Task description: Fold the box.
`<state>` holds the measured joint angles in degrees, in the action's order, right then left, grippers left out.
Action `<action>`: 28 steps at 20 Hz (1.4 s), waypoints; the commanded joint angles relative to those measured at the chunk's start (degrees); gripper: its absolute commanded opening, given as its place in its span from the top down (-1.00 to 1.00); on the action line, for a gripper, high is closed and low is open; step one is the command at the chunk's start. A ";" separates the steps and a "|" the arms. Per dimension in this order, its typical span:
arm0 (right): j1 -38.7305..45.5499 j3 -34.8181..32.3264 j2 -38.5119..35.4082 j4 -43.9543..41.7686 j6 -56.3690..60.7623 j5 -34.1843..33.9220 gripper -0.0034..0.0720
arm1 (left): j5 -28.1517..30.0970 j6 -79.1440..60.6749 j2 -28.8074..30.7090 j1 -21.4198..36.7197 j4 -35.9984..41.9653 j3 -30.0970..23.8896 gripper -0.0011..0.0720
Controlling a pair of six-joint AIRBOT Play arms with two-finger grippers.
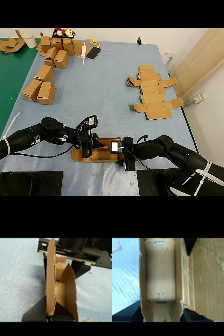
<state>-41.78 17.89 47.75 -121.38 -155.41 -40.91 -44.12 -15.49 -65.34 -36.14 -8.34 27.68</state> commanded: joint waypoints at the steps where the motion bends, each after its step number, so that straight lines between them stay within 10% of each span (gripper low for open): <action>1: -0.07 0.02 0.04 0.11 -0.02 -0.07 -0.42 | 0.04 -0.02 -0.02 0.04 0.02 0.00 0.93; 28: -0.07 0.02 0.04 0.11 0.00 -0.11 -0.42 | -2.43 -0.07 0.00 0.04 0.92 0.09 0.93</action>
